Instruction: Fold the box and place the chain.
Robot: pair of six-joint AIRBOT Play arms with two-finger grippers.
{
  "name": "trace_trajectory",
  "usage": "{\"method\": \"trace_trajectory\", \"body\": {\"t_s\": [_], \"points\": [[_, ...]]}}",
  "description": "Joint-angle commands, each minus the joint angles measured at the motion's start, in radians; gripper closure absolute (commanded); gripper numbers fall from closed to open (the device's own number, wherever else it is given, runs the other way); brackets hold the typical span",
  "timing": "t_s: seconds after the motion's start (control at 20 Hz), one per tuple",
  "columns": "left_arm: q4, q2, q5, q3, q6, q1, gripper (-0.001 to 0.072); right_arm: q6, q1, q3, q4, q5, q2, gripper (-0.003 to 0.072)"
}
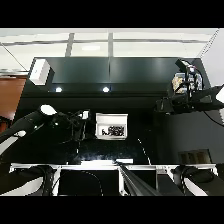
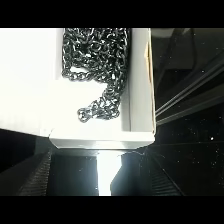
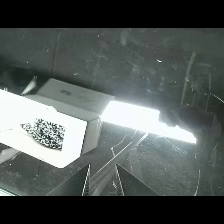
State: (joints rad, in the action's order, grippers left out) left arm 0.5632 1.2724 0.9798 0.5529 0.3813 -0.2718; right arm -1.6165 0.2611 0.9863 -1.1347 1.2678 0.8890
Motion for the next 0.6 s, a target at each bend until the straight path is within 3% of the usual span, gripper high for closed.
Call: {"method": "trace_trajectory", "body": {"t_s": [0.0, 0.55], "points": [[-0.001, 0.003, -0.005, 0.003, -0.004, -0.004, -0.0001, 0.000, 0.001, 0.000, 0.000, 0.000, -0.001, 0.0477], [-0.002, 0.042, -0.033, 0.047, -0.058, -0.059, 0.0023, 0.000, 0.001, 0.000, 0.000, -0.001, -0.001, 0.0477]]}}
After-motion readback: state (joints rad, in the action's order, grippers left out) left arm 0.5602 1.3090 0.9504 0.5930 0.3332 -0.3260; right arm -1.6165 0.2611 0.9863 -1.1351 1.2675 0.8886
